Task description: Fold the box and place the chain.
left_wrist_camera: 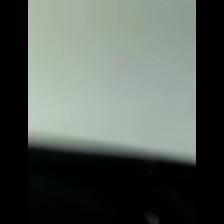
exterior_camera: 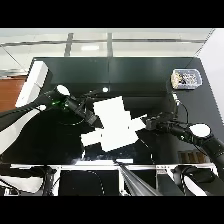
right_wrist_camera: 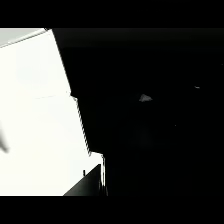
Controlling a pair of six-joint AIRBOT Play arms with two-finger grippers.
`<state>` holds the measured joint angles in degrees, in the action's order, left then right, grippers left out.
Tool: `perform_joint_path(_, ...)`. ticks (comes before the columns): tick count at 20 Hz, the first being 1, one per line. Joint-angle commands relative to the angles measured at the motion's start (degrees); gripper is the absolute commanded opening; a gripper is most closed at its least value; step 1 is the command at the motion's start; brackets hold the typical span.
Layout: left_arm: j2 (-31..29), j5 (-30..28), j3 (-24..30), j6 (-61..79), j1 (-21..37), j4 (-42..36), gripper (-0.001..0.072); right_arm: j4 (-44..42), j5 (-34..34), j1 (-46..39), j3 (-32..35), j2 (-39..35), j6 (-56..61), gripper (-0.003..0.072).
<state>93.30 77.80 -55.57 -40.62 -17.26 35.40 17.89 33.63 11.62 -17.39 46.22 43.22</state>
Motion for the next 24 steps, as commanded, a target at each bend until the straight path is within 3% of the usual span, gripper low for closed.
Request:
perform_joint_path(1,1.31,0.37,-0.15,-1.77,-0.07,-2.75,0.0161,0.42,-0.46,0.04,0.02,0.0,-0.09,0.0021)
perform_joint_path(2,1.6,0.5,-0.15,-1.77,-0.04,-3.56,0.0072,1.22,-0.42,0.04,0.02,0.0,-0.22,0.005)
perform_joint_path(3,1.62,0.48,-0.15,-1.57,-0.07,-3.52,0.0026,2.45,-0.37,0.04,0.02,0.0,-0.2,0.0259)
perform_joint_path(4,1.62,0.66,-0.15,-1.6,-0.04,-3.52,0.0025,3.43,-0.11,0.04,0.0,0.0,-0.2,0.0485)
perform_joint_path(5,1.57,1.16,-0.15,-1.62,-0.04,-3.48,0.0024,4.81,0.26,-0.02,-0.28,0.0,-0.22,0.0625)
perform_joint_path(9,-2.34,0.92,1.2,-2.19,-0.33,-1.77,0.002,25.77,10.84,-2.14,-9.42,0.0,-0.24,0.062)
perform_joint_path(11,-8.7,-5.7,5.27,1.27,-1.73,-1.77,0.002,34.88,16.98,-2.21,-15.28,0.0,-0.92,0.062)
perform_joint_path(13,-16.68,-17.68,11.61,10.05,-3.93,-2.38,0.0023,38.99,17.9,-2.21,-18.16,0.0,-4.48,0.062)
perform_joint_path(15,-21.46,-27.98,16.44,21.49,-5.07,-7.17,0.0027,39.89,13.4,-2.21,-18.32,0.02,-5.46,0.062)
perform_joint_path(19,-21.9,-27.21,15.67,43.67,-5.53,-7.37,0.0027,39.65,9.16,-2.21,-18.32,0.02,-5.57,0.0619)
perform_joint_path(24,-19.8,-30.75,14.21,45.79,-7.1,0.94,0.0027,34.18,10.91,-2.21,-18.29,0.04,-4.48,0.0619)
